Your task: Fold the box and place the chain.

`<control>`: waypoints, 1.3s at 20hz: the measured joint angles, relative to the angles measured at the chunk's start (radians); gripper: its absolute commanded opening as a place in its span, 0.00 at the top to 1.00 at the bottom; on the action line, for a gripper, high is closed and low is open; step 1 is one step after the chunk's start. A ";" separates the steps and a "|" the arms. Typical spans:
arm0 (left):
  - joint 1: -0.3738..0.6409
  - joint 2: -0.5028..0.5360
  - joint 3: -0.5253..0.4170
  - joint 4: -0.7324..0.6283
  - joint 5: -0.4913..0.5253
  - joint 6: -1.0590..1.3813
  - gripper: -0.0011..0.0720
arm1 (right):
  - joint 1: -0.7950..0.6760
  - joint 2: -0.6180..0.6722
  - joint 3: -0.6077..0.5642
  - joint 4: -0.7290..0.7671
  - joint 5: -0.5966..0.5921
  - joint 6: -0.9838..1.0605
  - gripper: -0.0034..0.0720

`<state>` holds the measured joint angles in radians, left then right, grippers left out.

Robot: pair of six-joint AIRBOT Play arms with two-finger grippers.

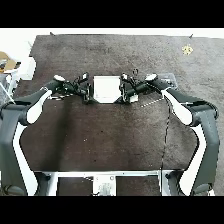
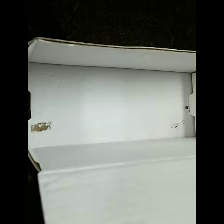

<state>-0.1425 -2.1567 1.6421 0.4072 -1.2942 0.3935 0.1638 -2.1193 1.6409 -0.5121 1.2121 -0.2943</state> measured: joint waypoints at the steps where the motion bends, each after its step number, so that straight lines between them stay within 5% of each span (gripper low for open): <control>1: 0.000 -0.002 0.000 0.001 0.000 0.000 0.00 | 0.000 0.000 0.000 0.000 0.000 0.000 0.39; 26: -0.024 -0.006 0.000 -0.005 0.026 0.000 0.01 | 0.000 0.000 0.000 0.000 0.000 -0.001 0.39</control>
<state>-0.1669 -2.1628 1.6421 0.4026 -1.2682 0.3939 0.1638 -2.1193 1.6409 -0.5121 1.2118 -0.2951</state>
